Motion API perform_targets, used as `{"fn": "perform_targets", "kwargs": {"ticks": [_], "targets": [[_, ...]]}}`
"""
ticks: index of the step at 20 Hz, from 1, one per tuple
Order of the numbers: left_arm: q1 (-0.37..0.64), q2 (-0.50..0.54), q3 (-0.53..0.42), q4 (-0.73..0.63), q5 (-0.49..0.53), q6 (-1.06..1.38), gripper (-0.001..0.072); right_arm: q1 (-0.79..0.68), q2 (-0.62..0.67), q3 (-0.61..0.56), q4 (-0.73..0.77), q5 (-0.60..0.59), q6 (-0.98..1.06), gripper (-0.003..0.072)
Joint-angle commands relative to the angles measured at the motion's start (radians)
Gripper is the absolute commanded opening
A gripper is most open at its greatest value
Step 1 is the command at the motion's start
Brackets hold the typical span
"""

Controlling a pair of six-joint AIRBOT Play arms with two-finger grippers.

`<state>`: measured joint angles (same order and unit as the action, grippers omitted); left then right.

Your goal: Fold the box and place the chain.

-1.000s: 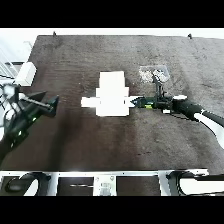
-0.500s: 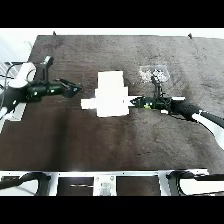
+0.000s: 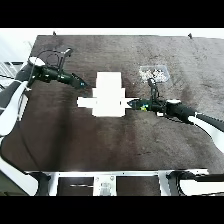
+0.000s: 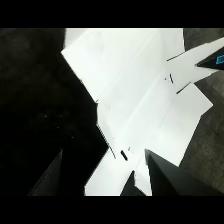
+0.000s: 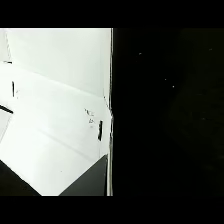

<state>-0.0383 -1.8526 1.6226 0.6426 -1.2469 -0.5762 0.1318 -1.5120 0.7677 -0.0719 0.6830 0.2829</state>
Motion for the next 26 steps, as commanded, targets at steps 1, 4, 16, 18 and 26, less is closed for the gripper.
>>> {"fn": "perform_targets", "kwargs": {"ticks": [1, 4, 16, 18, 26], "targets": [[-0.026, -0.119, 0.13, 0.035, -0.111, -0.045, 0.0589, 0.01, -0.001, -0.001, 0.01, -0.006, -0.008, 0.0011], [-0.057, -0.181, 0.201, 0.032, -0.111, -0.044, 0.059, 0.01, -0.001, -0.002, 0.008, -0.006, -0.008, 0.0011], [-0.09, -0.362, 0.395, -0.088, -0.161, -0.045, 0.0589, 0.01, -0.001, -0.002, 0.009, -0.003, -0.027, 0.0012], [-0.09, -0.372, 0.395, -0.089, -0.18, -0.044, 0.0589, 0.01, -0.001, -0.002, 0.009, -0.003, -0.027, 0.0012], [-0.09, -0.375, 0.394, -0.083, -0.205, -0.034, 0.0406, 0.01, -0.001, -0.001, 0.009, -0.003, -0.027, 0.0012]]}}
